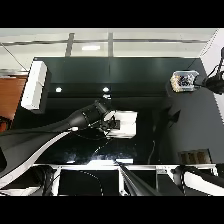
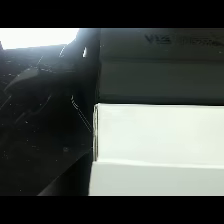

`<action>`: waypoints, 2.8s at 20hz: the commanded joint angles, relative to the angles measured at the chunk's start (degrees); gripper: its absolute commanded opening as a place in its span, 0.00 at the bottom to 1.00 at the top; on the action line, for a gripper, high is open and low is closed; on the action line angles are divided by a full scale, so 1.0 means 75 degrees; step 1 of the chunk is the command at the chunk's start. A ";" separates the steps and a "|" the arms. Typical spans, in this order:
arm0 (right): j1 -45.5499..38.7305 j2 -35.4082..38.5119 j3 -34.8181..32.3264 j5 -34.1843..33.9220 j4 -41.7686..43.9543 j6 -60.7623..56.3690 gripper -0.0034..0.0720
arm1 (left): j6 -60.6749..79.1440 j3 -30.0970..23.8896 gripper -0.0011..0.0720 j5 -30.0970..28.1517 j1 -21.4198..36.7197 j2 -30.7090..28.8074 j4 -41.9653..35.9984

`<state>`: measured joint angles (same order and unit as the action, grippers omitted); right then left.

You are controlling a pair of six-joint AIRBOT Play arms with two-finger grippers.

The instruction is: Fold the box and place the chain.

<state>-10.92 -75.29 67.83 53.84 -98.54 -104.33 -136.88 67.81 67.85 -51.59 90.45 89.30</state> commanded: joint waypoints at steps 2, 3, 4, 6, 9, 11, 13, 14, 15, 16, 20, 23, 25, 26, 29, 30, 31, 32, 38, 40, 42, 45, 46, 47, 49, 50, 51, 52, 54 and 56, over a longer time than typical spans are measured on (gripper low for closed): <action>-0.0402 -0.2052 0.2279 0.0629 0.0542 -0.0743 1.00 | 0.0000 0.0006 0.05 -0.0009 0.0003 0.0003 0.0000; -0.0402 -0.2573 0.2943 0.1105 0.0545 -0.0997 1.00 | 0.0000 0.0006 0.05 -0.0009 0.0003 0.0003 0.0000; -0.0402 -0.3008 0.3468 0.1533 0.0536 -0.1247 1.00 | 0.0000 0.0006 0.05 -0.0006 0.0003 0.0003 0.0000; -0.0399 -0.3689 0.4301 0.1888 0.0548 -0.1801 1.00 | 0.0000 0.0006 0.05 -0.0015 0.0003 0.0003 0.0003; -0.0440 -0.4156 0.4718 0.1792 0.0507 -0.2655 0.91 | 0.0000 0.0006 0.05 -0.0012 0.0003 0.0003 0.0000; -0.0495 -0.4334 0.4718 0.1547 0.0527 -0.3063 0.87 | 0.0000 0.0006 0.05 -0.0006 0.0003 0.0003 0.0000; -0.0498 -0.4511 0.4721 0.1405 0.0493 -0.3232 0.87 | 0.0000 0.0006 0.05 0.0023 0.0003 0.0003 0.0000; -0.0501 -0.4590 0.4721 0.1355 0.0440 -0.3308 0.87 | 0.0000 0.0006 0.05 0.0020 0.0003 0.0003 0.0000; -0.0516 -0.4677 0.4724 0.1323 0.0452 -0.3383 0.87 | 0.0000 0.0006 0.05 0.0020 0.0003 0.0003 0.0000; -0.0530 -0.4750 0.4724 0.1323 0.0452 -0.3471 0.87 | 0.0000 0.0006 0.05 0.0020 0.0003 0.0003 0.0000; -0.0554 -0.5013 0.4724 0.0953 0.0460 -0.3739 0.87 | 0.0000 0.0006 0.05 0.0020 0.0003 0.0003 0.0000; -0.0545 -0.5138 0.4727 0.0638 0.0548 -0.3858 0.86 | 0.0000 0.0006 0.05 0.0020 0.0003 0.0003 0.0000; -0.0548 -0.5173 0.4730 0.0650 0.0548 -0.3847 0.60 | 0.0000 0.0006 0.05 0.0020 0.0003 0.0003 0.0000; -0.0545 -0.5158 0.4762 0.0664 0.0574 -0.3733 0.42 | 0.0000 0.0006 0.05 0.0020 0.0003 0.0003 0.0000; -0.0545 -0.5129 0.5149 0.1099 0.0749 -0.2783 0.06 | 0.0000 0.0006 0.05 0.0020 0.0003 0.0003 0.0000; -0.0545 -0.5106 0.5371 0.1338 0.0749 -0.2448 0.06 | 0.0000 0.0006 0.05 0.0020 0.0003 0.0003 0.0000; -0.0545 -0.5033 0.5552 0.1475 0.0752 -0.2090 0.06 | 0.0000 0.0006 0.05 0.0020 0.0003 0.0003 0.0003; -0.0545 -0.4878 0.5692 0.1580 0.0769 -0.1652 0.06 | 0.0000 0.0006 0.05 0.0023 0.0003 0.0003 0.0000; -0.0542 -0.3051 0.5753 0.2433 0.1824 0.1046 0.05 | 0.0000 0.0006 0.05 0.0020 0.0003 0.0003 0.0000; -0.0498 -0.2393 0.5753 0.2736 0.2282 0.1816 0.05 | 0.0000 0.0006 0.05 0.0023 0.0003 0.0003 0.0000; -0.0516 -0.1705 0.5753 0.2707 0.2611 0.1976 0.05 | 0.0000 0.0006 0.05 0.0023 0.0003 0.0003 0.0000; -0.0638 -0.0699 0.5729 0.2669 0.3809 0.2416 0.05 | 0.0000 0.0006 0.05 -0.0009 0.0003 0.0009 0.0003; -0.0641 -0.0373 0.5680 0.2675 0.4048 0.2483 0.05 | 0.0000 0.0006 0.05 -0.0006 0.0003 0.0009 0.0003; -0.0638 -0.0006 0.5592 0.2661 0.4223 0.2597 0.05 | 0.0000 0.0006 0.05 0.0000 0.0003 0.0009 0.0003; -0.0641 0.0688 0.5272 0.2582 0.4622 0.2751 0.05 | 0.0000 0.0006 0.05 0.0006 0.0003 0.0009 0.0003; -0.0638 0.1017 0.5047 0.2573 0.4814 0.2818 0.05 | 0.0000 0.0006 0.05 0.0012 0.0003 0.0009 0.0003; -0.0638 0.1311 0.4826 0.2594 0.5013 0.2911 0.05 | 0.0000 0.0006 0.05 0.0012 0.0003 0.0009 0.0003; -0.0621 0.1629 0.4578 0.2594 0.5286 0.3034 0.05 | 0.0000 0.0006 0.05 0.0012 0.0003 0.0009 0.0003; -0.0376 0.2221 0.4109 0.2632 0.5479 0.3153 0.05 | 0.0000 0.0006 0.05 0.0017 0.0003 0.0009 0.0003; 0.0169 0.2742 0.3646 0.2704 0.5447 0.3182 0.05 | 0.0000 0.0006 0.05 0.0017 0.0003 0.0009 0.0003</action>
<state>-13.02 -60.55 99.68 73.54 -60.14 -81.91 -136.88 67.81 67.96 -51.59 90.48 89.30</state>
